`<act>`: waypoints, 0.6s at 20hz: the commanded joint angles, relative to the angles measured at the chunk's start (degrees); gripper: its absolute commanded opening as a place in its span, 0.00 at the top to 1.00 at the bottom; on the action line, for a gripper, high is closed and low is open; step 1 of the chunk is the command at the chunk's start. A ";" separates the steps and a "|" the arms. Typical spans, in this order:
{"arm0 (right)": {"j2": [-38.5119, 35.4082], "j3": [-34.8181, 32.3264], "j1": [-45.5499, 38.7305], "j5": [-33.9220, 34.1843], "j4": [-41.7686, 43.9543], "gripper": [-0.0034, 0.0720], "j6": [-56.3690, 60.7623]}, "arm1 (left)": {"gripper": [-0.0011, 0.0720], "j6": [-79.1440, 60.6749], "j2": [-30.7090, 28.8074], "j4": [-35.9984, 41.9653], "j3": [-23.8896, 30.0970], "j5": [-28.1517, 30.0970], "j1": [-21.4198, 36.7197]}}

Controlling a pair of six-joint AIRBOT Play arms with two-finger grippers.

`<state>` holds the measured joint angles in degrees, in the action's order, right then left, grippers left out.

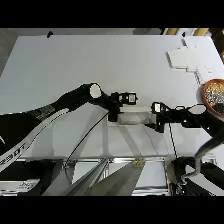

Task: Fold the box and place the chain.

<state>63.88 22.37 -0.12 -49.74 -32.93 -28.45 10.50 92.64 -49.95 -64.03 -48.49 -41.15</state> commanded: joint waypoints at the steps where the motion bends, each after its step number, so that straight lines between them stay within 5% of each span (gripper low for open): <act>1: 2.58 0.35 -1.07 -2.16 3.74 0.09 -6.80 | 0.97 -0.02 0.04 -0.02 0.02 0.00 -0.02; 12: 7.85 0.37 -0.85 -2.05 6.69 0.15 -9.40 | 0.97 -0.02 0.04 -0.02 0.02 0.02 -0.02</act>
<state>70.89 22.72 -1.08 -51.55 -27.18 -36.32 10.50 92.64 -49.95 -64.03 -48.49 -41.12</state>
